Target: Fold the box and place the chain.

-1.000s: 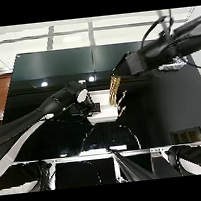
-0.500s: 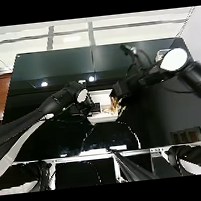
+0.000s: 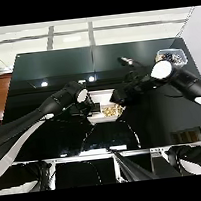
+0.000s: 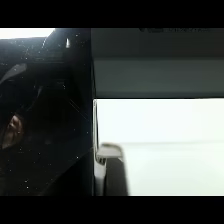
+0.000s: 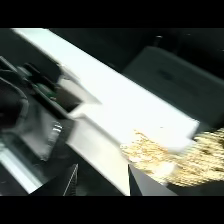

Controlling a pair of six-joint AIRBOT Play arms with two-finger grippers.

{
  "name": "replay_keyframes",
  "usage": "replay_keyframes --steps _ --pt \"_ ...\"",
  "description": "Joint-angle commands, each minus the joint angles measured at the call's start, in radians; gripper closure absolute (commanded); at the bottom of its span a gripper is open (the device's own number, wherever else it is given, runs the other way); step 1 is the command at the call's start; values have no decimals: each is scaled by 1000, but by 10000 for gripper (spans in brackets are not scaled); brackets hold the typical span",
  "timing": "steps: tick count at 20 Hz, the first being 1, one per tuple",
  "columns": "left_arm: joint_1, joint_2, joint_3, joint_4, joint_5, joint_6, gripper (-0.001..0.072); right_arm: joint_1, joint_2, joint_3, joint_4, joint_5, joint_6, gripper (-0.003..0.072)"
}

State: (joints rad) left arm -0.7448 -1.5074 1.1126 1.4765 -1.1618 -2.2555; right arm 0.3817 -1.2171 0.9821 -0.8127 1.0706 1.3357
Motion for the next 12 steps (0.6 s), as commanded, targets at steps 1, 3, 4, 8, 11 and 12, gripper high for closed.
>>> replay_keyframes --steps 1,3,4,8,11,12 --pt "1 0 0 0 -1 0 684 -129 112 -48 -157 49 -64 312" --pt "1 0 0 0 -3 0 684 -201 198 -190 -179 -72 -295 312" --pt "1 0 0 0 -6 0 684 -207 208 -256 -170 -139 -427 309" --pt "1 0 0 0 -21 0 684 -135 140 -371 -130 -355 -1040 -27" --pt "1 0 0 0 -32 0 684 -144 28 -359 73 -307 -1556 -26" --pt "1 0 0 0 -32 0 684 -150 -5 -340 87 -263 -1632 -26"
